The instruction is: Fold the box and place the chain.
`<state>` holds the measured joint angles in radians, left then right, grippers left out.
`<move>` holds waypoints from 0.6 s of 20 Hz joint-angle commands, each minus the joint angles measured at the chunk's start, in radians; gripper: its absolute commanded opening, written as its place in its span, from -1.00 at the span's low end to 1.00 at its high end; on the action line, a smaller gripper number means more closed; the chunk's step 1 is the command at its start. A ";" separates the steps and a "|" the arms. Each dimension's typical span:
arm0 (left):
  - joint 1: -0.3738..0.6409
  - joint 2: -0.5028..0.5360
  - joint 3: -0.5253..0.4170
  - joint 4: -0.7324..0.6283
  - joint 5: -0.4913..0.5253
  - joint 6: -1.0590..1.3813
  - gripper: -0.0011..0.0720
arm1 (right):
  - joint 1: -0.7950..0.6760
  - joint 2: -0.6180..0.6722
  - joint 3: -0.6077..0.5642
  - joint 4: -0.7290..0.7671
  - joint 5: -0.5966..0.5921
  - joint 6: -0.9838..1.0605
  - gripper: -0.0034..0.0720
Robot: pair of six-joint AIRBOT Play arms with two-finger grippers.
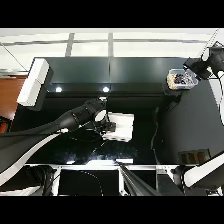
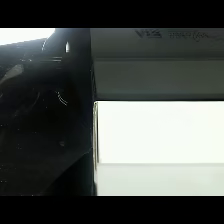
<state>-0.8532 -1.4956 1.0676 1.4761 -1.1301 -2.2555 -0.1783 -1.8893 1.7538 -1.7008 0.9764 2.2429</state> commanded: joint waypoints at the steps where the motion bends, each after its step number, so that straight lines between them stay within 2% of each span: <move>1: 0.001 0.000 0.000 0.000 -0.002 0.000 -0.90 | -0.022 -0.069 0.041 0.023 0.007 0.054 0.95; 7: 0.001 0.000 0.000 0.000 -0.002 0.000 -0.90 | -0.031 -0.117 0.041 0.034 -0.033 0.054 0.94; 12: 0.001 0.000 0.000 0.000 -0.002 0.000 -0.90 | -0.032 -0.109 0.041 0.107 -0.034 -0.008 -0.86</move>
<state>-0.8532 -1.4956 1.0676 1.4757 -1.1320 -2.2555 -0.2092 -1.9999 1.7939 -1.6501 0.9401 2.2845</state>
